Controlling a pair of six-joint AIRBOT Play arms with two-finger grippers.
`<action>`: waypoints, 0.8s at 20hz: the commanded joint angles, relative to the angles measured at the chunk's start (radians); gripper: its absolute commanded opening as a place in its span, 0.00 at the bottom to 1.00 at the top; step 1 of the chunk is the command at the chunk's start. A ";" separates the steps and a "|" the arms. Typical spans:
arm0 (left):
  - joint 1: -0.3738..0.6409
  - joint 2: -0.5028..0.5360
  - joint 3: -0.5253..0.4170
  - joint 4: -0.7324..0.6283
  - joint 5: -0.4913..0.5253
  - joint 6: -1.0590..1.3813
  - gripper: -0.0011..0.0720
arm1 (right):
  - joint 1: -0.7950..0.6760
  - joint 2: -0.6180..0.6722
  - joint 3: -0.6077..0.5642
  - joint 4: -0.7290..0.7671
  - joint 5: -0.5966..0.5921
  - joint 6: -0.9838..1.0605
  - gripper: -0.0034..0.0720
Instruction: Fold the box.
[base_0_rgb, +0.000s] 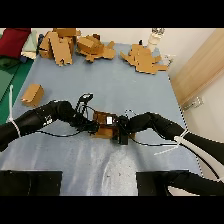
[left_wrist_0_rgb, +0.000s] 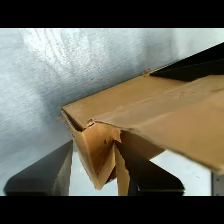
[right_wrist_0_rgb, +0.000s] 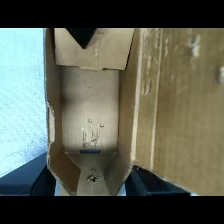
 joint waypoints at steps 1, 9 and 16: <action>-0.037 0.000 0.042 0.179 -0.053 -0.139 0.57 | 0.000 0.000 0.000 0.000 -0.001 0.000 0.74; -0.052 0.000 0.094 0.179 -0.074 -0.154 0.57 | 0.000 0.000 0.000 0.000 0.000 0.000 0.74; -0.058 -0.001 0.095 0.183 -0.087 -0.177 0.57 | 0.000 0.000 0.000 0.000 0.000 0.000 0.74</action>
